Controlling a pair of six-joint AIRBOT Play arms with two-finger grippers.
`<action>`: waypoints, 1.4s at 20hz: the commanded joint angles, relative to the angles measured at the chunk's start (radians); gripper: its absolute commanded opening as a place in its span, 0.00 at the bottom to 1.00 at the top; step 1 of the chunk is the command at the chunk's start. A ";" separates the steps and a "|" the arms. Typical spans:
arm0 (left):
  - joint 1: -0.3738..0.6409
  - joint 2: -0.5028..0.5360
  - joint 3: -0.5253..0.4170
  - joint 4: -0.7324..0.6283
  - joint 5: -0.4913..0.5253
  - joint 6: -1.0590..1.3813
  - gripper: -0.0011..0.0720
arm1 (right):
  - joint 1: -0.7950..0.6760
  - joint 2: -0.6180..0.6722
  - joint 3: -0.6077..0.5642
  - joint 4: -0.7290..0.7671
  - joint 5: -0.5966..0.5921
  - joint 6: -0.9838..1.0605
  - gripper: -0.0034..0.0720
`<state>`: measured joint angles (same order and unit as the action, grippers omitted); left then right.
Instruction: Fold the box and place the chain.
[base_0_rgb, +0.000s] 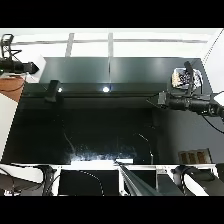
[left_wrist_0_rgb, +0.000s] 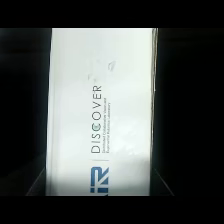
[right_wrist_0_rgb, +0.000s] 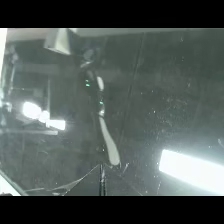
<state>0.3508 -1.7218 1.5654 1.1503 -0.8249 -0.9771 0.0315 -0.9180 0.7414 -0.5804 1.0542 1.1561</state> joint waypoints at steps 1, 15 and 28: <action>0.040 -0.166 0.188 0.071 -0.019 -0.075 0.41 | 0.000 0.001 0.001 0.009 -0.027 0.000 0.08; -0.040 -0.240 0.455 0.323 -0.264 -0.316 1.00 | -0.003 0.001 0.007 -0.010 -0.040 -0.001 0.10; -0.236 0.322 0.117 -0.158 -0.485 -0.273 0.05 | -0.073 0.278 0.396 -0.873 0.185 0.305 0.09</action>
